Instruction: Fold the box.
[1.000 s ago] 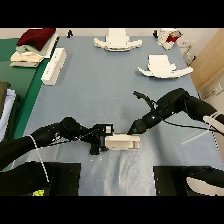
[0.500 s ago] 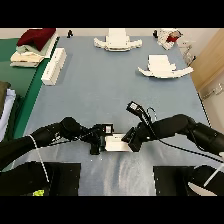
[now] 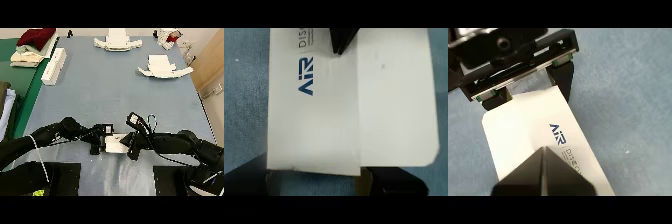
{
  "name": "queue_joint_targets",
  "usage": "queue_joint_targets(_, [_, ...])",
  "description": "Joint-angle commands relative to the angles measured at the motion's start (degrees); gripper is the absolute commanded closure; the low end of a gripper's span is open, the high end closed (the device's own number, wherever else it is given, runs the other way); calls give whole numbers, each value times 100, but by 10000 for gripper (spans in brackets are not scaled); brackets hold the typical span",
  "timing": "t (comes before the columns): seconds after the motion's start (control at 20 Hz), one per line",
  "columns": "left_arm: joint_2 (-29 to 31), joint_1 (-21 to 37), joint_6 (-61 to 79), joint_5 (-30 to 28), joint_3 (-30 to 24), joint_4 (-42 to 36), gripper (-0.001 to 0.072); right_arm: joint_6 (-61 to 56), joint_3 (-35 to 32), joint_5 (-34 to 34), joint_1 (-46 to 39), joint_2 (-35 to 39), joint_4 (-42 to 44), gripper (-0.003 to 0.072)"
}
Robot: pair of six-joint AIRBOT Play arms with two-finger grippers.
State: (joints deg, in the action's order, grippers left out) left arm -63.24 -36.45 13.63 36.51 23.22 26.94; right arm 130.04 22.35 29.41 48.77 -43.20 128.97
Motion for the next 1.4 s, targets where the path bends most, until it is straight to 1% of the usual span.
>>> queue_joint_targets(0.0, [-2,0,2,0,-2,2,263,114,79,-72,87,186,-514,377])
queue_joint_targets(0.05, [-2,0,2,0,-2,4,263,114,151,52,87,251,-702,300])
queue_joint_targets(0.1, [-2,0,2,-2,-2,2,263,111,219,188,87,295,-901,295])
queue_joint_targets(0.2, [-2,0,2,-2,-2,2,263,125,310,463,87,282,-1123,89])
queue_joint_targets(0.4, [-2,0,2,0,-2,2,263,750,315,599,87,153,-1364,90])
queue_joint_targets(0.6, [-2,0,2,-2,-2,2,263,1349,317,566,118,-155,-1292,91])
queue_joint_targets(0.75, [-2,0,2,0,-2,2,263,1360,317,518,315,-234,-1429,109])
queue_joint_targets(0.8, [-2,0,0,0,-2,2,264,1357,315,446,376,-234,-1580,149])
queue_joint_targets(0.85, [-2,0,2,-2,-2,2,264,1357,317,352,422,-234,-1746,161])
queue_joint_targets(1.15, [-2,0,2,0,-2,2,263,1357,321,249,448,-192,-1867,175])
queue_joint_targets(1.35, [-2,0,2,0,-2,2,263,1357,323,254,446,0,-1891,175])
